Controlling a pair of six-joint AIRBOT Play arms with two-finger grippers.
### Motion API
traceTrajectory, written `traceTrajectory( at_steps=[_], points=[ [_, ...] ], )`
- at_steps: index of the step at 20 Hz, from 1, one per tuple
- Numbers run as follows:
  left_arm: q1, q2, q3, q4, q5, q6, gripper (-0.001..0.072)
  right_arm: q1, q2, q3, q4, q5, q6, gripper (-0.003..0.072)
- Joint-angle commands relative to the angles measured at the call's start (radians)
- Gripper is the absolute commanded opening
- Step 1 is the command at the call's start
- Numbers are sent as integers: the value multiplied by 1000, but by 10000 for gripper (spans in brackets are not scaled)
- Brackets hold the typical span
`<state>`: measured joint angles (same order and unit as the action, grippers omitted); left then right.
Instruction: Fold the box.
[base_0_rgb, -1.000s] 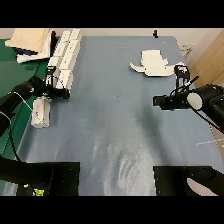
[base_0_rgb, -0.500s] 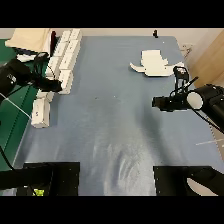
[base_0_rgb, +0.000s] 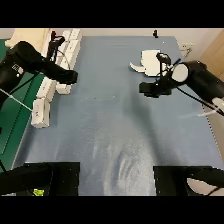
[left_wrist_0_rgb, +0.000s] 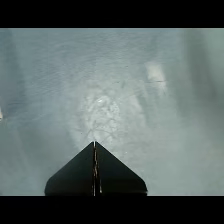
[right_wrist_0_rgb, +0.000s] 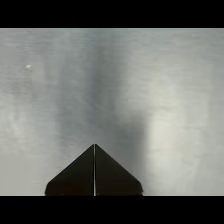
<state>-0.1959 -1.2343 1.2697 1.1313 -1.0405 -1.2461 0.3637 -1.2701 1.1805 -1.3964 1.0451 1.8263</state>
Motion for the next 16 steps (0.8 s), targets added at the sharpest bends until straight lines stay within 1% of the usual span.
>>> traceTrajectory(
  at_steps=[1,4,16],
  points=[
    [-133,-11,10,-13,46,-86,17,8,-158,170,150,64,-75,5],
    [-164,-16,10,-14,40,-90,18,12,-180,194,224,46,-74,5],
    [-165,-17,10,-13,39,-89,18,11,-180,194,222,47,-74,4]
  ],
)
